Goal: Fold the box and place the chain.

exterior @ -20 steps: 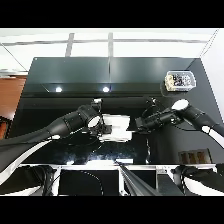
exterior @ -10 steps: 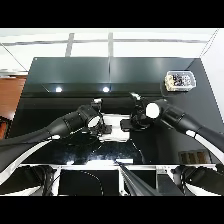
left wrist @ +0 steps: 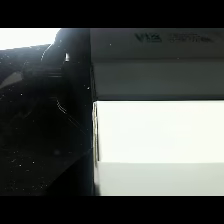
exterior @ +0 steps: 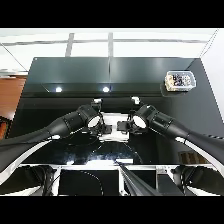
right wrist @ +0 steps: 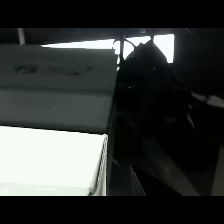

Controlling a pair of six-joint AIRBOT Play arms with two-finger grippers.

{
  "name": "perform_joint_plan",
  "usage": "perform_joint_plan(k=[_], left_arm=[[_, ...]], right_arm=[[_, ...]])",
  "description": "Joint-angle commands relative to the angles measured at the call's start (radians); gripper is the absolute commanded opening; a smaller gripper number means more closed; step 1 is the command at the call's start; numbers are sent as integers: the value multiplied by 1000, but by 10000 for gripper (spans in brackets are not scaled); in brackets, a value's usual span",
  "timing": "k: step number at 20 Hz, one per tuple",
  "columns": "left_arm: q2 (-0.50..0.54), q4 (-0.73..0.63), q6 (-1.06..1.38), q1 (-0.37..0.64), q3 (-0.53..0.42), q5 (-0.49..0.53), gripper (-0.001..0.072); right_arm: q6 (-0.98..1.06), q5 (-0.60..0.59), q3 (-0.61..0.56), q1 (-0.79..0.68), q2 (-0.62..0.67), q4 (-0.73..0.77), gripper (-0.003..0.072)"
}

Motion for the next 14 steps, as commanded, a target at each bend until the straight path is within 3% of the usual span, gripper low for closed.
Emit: perform_joint_plan(k=[1, 6, 7, 9, 10, 14], left_arm=[[0, 0, 0, 1, 1, 0, 30], [0, 0, 0, 1, 1, 2, 30], [0, 0, 0, 1, 1, 3, 30], [0, 0, 0, 1, 1, 4, 30], [0, 0, 0, 1, 1, 4, 30], [0, 0, 0, 1, 1, 7, 30]], right_arm=[[79, 10, 2, 8, -10, -5, 382], [86, 11, 2, 11, -50, 26, 363], [86, 11, 2, 11, -52, 27, 230], [85, 8, 3, 11, -52, 26, 50], [83, 5, 3, 11, -52, 24, 13], [82, 2, 3, 11, -52, 25, 12]])
